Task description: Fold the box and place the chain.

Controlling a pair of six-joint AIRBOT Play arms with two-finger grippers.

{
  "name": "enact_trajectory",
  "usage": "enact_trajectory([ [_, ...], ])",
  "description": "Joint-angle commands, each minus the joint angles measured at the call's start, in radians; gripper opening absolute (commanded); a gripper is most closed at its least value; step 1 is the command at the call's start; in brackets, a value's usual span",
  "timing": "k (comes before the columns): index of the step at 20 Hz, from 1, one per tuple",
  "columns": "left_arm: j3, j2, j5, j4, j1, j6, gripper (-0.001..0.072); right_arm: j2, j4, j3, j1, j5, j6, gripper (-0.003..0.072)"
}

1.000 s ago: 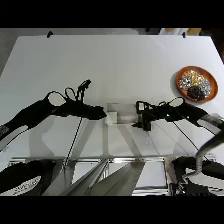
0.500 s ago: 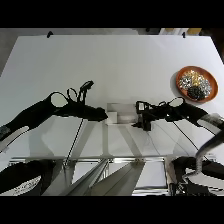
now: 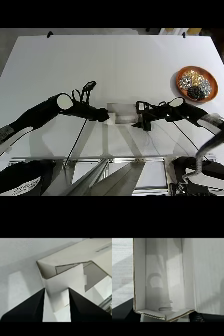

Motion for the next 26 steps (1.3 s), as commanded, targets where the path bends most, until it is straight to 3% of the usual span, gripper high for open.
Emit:
enact_trajectory([
  [1, 0.065, -0.046, -0.021, 0.080, -0.054, -0.102, 0.0343, 0.001, 0.000, 0.000, 0.000, 0.000, 0.000, 0.0399],
  [11, 0.193, -0.107, -0.132, 0.362, -0.147, -0.490, 0.0342, 0.001, 0.000, 0.000, 0.000, 0.000, 0.000, 0.0399],
  [19, 0.407, -0.257, -0.388, 0.583, -0.222, -0.753, 0.0339, 0.001, 0.000, 0.000, 0.001, 0.000, 0.000, 0.0399],
  [26, 0.414, -0.301, -0.376, 0.608, -0.246, -0.896, 0.0312, 0.001, 0.000, 0.000, 0.000, 0.000, 0.000, 0.0399],
])
